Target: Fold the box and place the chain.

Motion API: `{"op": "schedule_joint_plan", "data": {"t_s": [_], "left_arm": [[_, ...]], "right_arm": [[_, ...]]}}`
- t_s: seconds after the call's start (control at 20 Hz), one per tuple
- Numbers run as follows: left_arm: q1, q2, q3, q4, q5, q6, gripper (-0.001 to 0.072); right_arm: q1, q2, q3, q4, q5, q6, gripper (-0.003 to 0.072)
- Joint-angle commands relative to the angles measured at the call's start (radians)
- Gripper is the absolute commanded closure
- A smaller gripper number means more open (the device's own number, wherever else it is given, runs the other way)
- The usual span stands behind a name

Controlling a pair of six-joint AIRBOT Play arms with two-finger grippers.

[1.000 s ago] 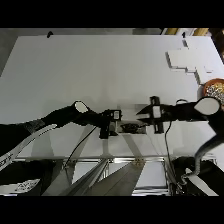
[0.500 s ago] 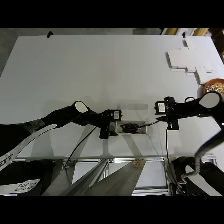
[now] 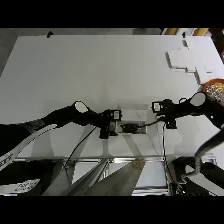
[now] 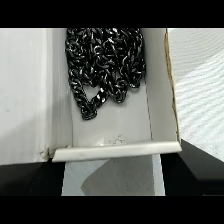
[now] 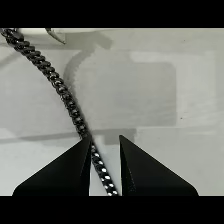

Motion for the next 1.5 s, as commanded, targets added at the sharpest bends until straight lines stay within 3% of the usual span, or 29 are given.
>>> {"op": "schedule_joint_plan", "data": {"t_s": [0.0,0.45,0.6,0.7,0.8,1.4,1.45], "left_arm": [[0.001,0.000,0.000,0.000,0.000,0.000,0.0420],[0.001,0.000,0.000,0.000,0.000,0.000,0.0420],[0.001,0.000,0.000,0.000,0.000,0.000,0.0420],[0.001,0.000,0.000,0.000,0.000,0.000,0.0420],[0.001,0.000,0.000,0.000,0.000,0.000,0.0420],[0.001,0.000,0.000,0.000,0.000,0.000,0.0420],[0.001,0.000,0.000,0.000,0.000,0.000,0.0420]], "right_arm": [[-0.001,-0.043,-0.001,-0.011,-0.011,-0.001,0.0487],[-0.001,-0.059,-0.006,-0.016,-0.003,0.000,0.0512],[-0.001,-0.059,-0.022,-0.016,0.003,0.000,0.0581],[-0.001,-0.059,-0.040,-0.016,0.008,0.000,0.0588],[-0.001,-0.052,-0.043,-0.016,0.028,-0.001,0.0665],[-0.001,0.123,-0.044,0.030,0.099,0.000,0.0665],[-0.001,0.123,-0.050,0.026,0.104,0.000,0.0625]]}}
